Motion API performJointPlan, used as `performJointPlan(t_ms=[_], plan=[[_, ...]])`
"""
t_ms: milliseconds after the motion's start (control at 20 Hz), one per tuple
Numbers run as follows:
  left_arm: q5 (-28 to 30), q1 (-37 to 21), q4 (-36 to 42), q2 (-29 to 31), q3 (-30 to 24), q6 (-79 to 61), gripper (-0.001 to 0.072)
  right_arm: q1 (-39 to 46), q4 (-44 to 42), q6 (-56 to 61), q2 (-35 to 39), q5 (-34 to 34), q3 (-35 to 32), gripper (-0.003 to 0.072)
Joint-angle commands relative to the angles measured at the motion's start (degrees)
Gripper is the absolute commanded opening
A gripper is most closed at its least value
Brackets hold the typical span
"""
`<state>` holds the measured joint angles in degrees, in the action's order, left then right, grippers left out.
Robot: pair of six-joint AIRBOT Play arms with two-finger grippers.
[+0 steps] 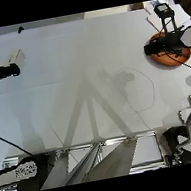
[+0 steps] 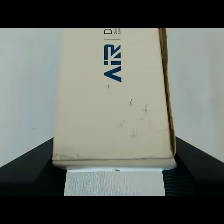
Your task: Fold the box and place the chain.
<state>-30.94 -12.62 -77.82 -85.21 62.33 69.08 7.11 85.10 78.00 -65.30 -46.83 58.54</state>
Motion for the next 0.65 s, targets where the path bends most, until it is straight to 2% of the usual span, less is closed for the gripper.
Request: performJointPlan(t_ms=[0, 100, 150, 250, 300, 350, 400, 600], plan=[[2.78, 0.87, -0.68, -5.09, 0.00, -3.96, 0.0004, 0.04, -0.02, 0.02, 0.04, -0.02, 0.02, 0.0011], [1.29, 1.42, -0.66, -7.30, 0.00, -7.06, 0.0019, 0.04, -0.02, 0.02, 0.04, -0.02, 0.02, 0.0011], [0.72, 1.70, -0.68, -8.17, 0.00, -7.63, 0.0153, 0.04, -0.02, 0.02, 0.04, -0.02, 0.02, 0.0011], [0.55, 2.23, -0.66, -8.94, 0.00, -7.58, 0.0472, 0.04, -0.02, 0.02, 0.04, -0.04, 0.02, 0.0011], [0.48, 2.38, -0.63, -8.79, 0.00, -7.58, 0.0590, 0.04, -0.02, 0.02, 0.04, -0.04, 0.02, 0.0011], [0.33, 2.58, -0.66, -8.35, 0.02, -7.61, 0.0678, 0.04, -0.02, 0.02, 0.04, -0.02, 0.02, 0.0011], [0.09, 2.64, -0.66, -7.65, 0.02, -7.63, 0.0705, 0.04, -0.02, 0.02, 0.04, -0.02, 0.02, 0.0011], [-1.60, 2.73, -0.63, -1.66, 0.02, -7.61, 0.0705, 0.04, -0.02, 0.02, 0.04, -0.04, 0.02, 0.0011]])
